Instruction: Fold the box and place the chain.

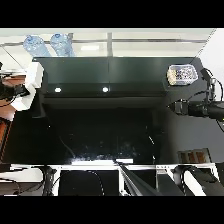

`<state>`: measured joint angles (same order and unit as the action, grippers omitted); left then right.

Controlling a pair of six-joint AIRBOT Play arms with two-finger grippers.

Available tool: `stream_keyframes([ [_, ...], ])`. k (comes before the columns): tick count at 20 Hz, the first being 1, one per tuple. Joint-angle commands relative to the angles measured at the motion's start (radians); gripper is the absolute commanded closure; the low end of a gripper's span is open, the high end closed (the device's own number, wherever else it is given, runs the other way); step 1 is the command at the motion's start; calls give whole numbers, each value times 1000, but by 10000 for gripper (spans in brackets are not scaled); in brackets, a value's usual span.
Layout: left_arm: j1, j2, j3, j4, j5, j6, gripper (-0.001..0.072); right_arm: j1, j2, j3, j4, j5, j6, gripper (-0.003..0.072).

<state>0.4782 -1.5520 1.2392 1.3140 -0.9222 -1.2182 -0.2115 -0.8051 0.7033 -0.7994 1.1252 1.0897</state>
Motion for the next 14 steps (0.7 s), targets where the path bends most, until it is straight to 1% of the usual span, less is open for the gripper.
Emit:
stream_keyframes([
  [1,-28,-50,36,-29,44,22,303,1,0,0,3,-27,8,671],
  [2,-37,-50,37,-33,60,26,298,1,-1,0,3,-31,11,671],
  [3,-46,-50,44,-32,67,26,171,1,-2,0,3,-32,14,671],
  [4,-52,-50,53,-31,80,24,-10,3,-2,0,2,-32,13,671],
  [6,-56,-42,98,-31,59,3,-9,22,-2,0,2,-56,14,671],
  [8,-56,-14,175,-32,-2,-51,-9,74,-5,0,2,-144,37,671],
  [9,-56,4,219,-32,-40,-79,-8,110,-11,0,2,-209,48,671],
  [11,-56,45,300,-58,-174,-186,9,180,-44,0,-11,-309,69,672],
  [12,-56,71,311,-90,-228,-198,153,212,-67,0,-44,-334,71,671],
  [13,-57,102,304,-114,-286,-198,546,244,-94,0,-116,-351,70,671],
  [14,-59,135,284,-145,-322,-193,682,266,-117,0,-194,-355,70,671],
])
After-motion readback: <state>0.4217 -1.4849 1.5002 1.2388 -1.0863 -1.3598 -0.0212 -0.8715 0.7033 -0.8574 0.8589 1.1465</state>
